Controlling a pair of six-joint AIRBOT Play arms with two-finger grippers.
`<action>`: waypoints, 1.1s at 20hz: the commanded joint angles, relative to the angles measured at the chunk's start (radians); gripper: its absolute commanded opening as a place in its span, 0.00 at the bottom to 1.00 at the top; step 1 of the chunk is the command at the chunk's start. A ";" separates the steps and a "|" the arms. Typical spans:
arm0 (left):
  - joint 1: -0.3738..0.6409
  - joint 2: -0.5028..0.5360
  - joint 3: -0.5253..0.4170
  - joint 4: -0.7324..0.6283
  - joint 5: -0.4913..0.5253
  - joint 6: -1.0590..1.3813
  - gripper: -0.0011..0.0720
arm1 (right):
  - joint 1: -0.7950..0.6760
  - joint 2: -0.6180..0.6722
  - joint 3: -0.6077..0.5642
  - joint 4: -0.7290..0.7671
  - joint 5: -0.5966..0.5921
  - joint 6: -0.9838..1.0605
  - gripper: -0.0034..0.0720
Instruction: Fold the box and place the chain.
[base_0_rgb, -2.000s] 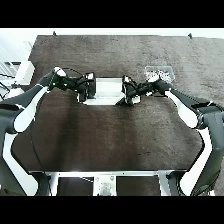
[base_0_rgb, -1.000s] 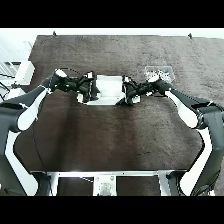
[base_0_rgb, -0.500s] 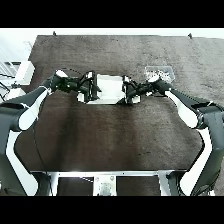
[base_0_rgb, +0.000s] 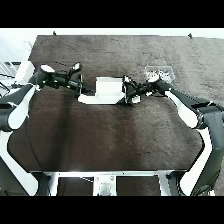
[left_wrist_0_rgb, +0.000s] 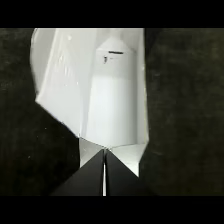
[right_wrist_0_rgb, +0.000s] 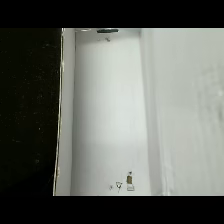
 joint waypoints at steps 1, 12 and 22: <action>0.056 0.037 0.007 -0.004 -0.072 -0.142 0.03 | 0.001 0.000 0.000 0.000 0.002 0.002 0.67; 0.084 0.306 -0.187 0.415 0.207 -1.184 0.03 | 0.001 0.000 0.000 0.000 0.002 0.002 0.67; 0.073 0.209 -0.245 0.385 0.194 -1.320 0.04 | 0.001 0.000 0.000 0.000 0.002 0.002 0.67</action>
